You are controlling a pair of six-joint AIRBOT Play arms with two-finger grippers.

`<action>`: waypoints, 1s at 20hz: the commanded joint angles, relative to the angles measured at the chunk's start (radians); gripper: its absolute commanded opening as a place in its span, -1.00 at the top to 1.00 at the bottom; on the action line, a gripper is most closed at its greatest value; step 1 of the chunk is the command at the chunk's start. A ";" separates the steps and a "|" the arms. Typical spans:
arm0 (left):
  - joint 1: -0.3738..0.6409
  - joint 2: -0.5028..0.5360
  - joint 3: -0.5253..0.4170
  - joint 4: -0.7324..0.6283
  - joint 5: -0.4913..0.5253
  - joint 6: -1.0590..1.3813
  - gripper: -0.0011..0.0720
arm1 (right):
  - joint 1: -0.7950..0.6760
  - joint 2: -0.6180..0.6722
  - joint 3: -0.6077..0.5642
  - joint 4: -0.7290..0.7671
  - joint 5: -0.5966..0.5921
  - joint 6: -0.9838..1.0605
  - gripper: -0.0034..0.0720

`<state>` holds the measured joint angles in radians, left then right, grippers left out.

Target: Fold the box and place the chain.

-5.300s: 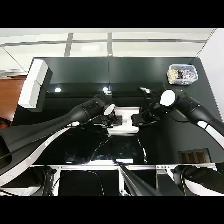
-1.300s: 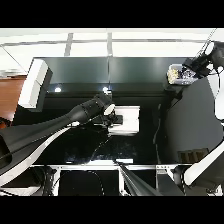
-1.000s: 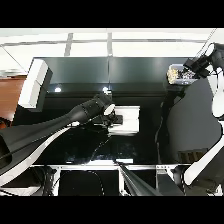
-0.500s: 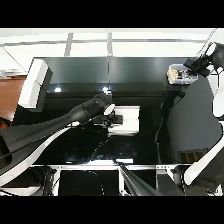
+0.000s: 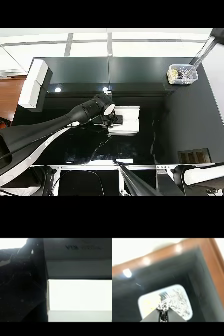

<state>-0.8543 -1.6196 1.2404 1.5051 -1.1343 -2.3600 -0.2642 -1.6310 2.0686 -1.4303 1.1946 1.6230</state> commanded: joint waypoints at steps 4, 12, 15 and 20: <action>0.000 0.000 0.000 -0.002 0.003 0.000 0.90 | 0.012 0.333 -0.013 0.206 -0.008 -0.066 0.89; 0.000 0.000 0.000 -0.003 0.001 0.000 0.90 | 0.108 0.528 -0.013 0.339 0.124 -0.079 0.90; 0.000 0.000 0.000 -0.002 0.005 0.000 0.90 | 0.186 0.536 -0.013 0.358 0.264 -0.114 0.89; 0.000 0.000 0.000 -0.002 0.004 0.000 0.90 | 0.334 0.586 -0.113 0.392 0.346 -0.159 0.89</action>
<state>-0.8543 -1.6196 1.2404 1.5028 -1.1336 -2.3604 -0.0051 -1.0737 2.0060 -1.0752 1.4670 1.4956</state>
